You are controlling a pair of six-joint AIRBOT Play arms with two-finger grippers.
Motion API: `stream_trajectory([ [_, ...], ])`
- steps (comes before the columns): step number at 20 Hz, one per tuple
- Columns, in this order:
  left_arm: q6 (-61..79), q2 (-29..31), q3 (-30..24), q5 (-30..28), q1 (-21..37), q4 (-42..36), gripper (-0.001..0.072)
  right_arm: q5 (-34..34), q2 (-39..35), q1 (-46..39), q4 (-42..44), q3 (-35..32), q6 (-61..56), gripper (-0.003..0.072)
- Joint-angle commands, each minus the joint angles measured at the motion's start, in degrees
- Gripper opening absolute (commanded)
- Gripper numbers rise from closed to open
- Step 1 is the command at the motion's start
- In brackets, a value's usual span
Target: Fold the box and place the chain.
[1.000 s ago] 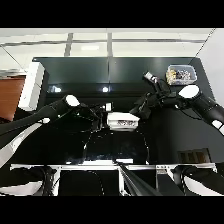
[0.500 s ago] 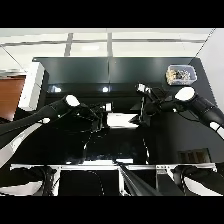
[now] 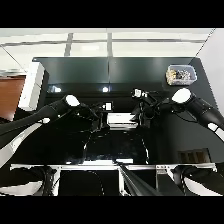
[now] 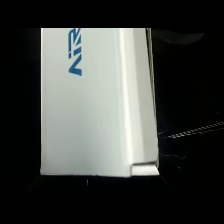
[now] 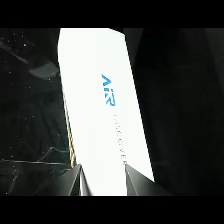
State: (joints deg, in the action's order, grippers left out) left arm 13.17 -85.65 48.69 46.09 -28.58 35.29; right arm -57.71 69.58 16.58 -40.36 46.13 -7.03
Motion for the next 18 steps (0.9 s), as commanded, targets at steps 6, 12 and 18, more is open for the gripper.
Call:
stream_trajectory([
  [6,0.2,0.0,0.0,0.3,0.0,0.1,0.0349,-0.6,0.0,0.1,-0.7,0.0,-0.9,0.0302],
  [12,0.2,0.0,0.0,0.3,0.0,0.1,0.0349,-0.5,0.0,0.1,-0.7,-0.8,-0.9,0.0301],
  [18,0.2,0.0,0.0,0.3,0.0,0.1,0.0349,-0.5,0.0,0.1,-0.6,-0.9,-0.9,0.0193],
])
